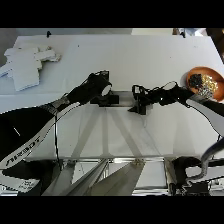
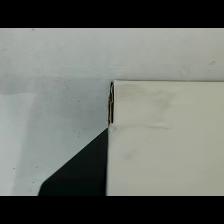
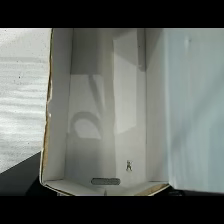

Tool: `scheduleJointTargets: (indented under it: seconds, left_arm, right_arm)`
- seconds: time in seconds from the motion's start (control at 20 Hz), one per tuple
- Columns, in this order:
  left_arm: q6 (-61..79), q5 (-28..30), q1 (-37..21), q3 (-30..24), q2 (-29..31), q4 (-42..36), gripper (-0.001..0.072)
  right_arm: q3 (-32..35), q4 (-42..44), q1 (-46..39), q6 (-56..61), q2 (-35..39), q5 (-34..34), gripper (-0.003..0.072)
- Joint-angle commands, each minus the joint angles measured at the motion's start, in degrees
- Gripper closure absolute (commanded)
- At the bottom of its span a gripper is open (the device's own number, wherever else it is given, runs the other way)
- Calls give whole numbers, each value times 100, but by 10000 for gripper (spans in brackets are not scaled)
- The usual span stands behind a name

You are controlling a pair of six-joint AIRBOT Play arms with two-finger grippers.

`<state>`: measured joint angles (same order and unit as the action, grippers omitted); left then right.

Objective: Fold the box and place the chain.

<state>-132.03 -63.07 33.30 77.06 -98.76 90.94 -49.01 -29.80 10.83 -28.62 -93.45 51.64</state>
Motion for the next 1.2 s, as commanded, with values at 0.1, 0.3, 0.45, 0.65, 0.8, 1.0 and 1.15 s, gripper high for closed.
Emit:
scheduleJointTargets:
  seconds: [0.1,0.3,0.45,0.65,0.8,1.0,1.15]
  left_arm:
    - [87,42,-17,4,15,-55,696]
    - [1003,236,-160,0,490,-385,594]
    - [1401,304,-448,-2,1176,-415,452]
    - [3062,-271,-1049,-4,1958,-920,315]
    - [4524,9,-1558,-203,2415,-1029,315]
    - [8284,629,-2035,-1340,2798,-1703,314]
    - [11464,673,-2387,-2312,2761,-3324,130]
  right_arm:
    - [-7,7,0,2,4,-2,284]
    - [-7,7,0,2,4,-2,284]
    - [-7,7,0,2,4,-2,284]
    - [-7,7,0,2,4,-2,284]
    - [-7,7,0,2,4,-2,284]
    - [-7,7,0,2,4,-2,284]
    - [-7,7,0,2,4,-2,284]
